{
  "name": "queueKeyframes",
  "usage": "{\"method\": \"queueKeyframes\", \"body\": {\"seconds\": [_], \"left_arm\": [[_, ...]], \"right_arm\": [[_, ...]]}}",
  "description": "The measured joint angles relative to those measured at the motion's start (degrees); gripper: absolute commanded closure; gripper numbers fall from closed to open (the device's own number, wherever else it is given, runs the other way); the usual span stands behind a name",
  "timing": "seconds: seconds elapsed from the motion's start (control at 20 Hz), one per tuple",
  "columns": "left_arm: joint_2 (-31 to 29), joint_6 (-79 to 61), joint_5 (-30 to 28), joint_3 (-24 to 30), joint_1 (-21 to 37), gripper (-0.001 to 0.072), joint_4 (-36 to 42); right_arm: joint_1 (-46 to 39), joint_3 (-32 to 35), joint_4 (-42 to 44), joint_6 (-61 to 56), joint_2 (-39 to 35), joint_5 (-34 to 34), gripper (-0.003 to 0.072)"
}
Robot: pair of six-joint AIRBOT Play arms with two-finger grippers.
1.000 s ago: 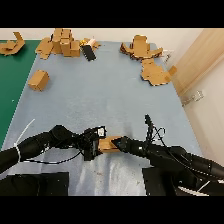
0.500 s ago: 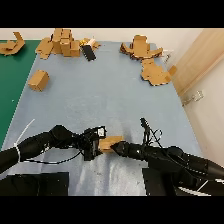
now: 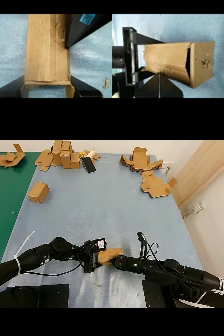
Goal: Fold the box.
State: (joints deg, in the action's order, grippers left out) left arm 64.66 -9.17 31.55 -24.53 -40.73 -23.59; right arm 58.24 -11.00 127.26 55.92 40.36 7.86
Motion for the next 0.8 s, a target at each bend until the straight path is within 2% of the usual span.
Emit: {"method": "queueKeyframes", "body": {"seconds": [0.2, 0.5, 0.8], "left_arm": [[0.00, 0.07, 0.02, 0.00, 0.00, 0.0270, 0.04], [0.00, 0.04, 0.02, 0.00, 0.00, 0.0270, 0.02], [0.00, 0.07, 0.02, -0.04, 0.02, 0.0271, 0.00]], "right_arm": [[0.09, 0.04, -0.70, 0.02, -1.49, 0.02, 0.0684], [-2.54, 0.04, -4.26, 0.02, -7.82, -0.09, 0.0684], [-6.12, 0.04, -5.62, 0.02, -9.42, 0.28, 0.0684]]}}
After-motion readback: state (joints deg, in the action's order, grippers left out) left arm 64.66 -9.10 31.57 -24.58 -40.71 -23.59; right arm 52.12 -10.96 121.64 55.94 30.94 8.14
